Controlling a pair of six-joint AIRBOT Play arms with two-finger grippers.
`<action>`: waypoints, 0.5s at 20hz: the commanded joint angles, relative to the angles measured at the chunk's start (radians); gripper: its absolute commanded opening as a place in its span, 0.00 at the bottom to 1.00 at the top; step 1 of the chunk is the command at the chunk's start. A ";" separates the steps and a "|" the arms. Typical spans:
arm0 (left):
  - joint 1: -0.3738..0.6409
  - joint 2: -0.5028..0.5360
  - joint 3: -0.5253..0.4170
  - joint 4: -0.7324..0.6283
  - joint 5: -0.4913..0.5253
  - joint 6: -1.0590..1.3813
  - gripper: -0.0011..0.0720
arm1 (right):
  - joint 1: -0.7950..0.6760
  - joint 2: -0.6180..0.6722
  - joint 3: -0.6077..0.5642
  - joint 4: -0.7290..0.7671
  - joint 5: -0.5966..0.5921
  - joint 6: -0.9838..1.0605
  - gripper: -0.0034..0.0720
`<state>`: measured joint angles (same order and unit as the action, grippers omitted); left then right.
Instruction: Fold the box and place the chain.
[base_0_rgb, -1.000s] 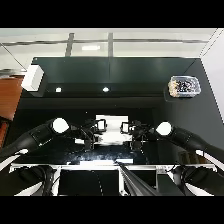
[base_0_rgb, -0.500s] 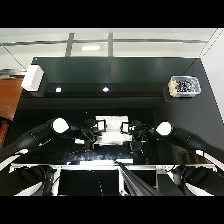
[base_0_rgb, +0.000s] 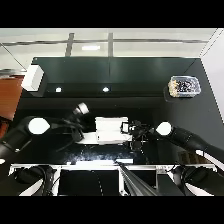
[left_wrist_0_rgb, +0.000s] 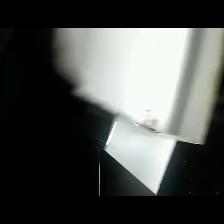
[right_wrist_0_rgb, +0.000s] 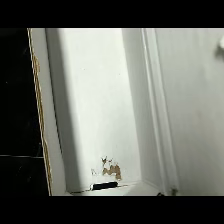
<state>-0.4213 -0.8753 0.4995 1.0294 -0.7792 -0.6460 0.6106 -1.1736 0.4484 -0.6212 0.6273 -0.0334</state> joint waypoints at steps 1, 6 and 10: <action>0.232 0.060 0.000 0.111 -0.092 -0.561 0.05 | 0.000 -0.001 0.000 0.000 0.000 0.000 0.59; 0.531 -0.056 -0.023 0.078 -0.352 -0.721 0.05 | 0.000 -0.001 0.000 0.000 0.000 0.000 0.59; 0.566 -0.195 -0.106 -0.168 -0.351 -0.674 0.05 | 0.000 -0.001 0.000 0.000 0.000 0.000 0.59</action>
